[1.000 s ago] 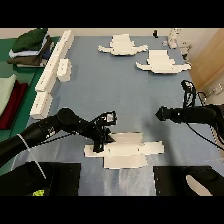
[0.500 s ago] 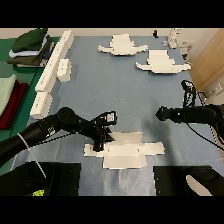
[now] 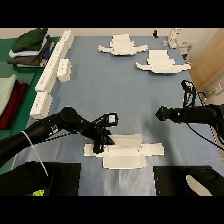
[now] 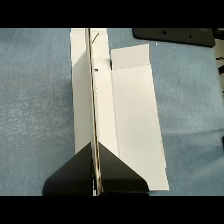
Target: Fold the box.
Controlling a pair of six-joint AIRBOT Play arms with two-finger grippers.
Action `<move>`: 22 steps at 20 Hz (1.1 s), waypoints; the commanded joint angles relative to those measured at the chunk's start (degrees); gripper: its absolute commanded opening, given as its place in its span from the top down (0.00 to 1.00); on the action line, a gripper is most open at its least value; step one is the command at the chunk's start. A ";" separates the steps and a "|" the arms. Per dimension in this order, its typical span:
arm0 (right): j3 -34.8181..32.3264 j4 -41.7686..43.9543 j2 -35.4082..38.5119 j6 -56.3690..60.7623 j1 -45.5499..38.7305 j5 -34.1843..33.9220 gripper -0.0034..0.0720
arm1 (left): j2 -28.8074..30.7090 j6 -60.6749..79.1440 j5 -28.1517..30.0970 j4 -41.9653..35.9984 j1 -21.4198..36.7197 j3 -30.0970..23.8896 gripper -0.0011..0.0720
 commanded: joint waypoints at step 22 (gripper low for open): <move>0.02 0.24 -0.04 -0.02 -0.04 -4.11 0.47 | -0.46 0.00 0.15 2.25 0.04 3.04 0.96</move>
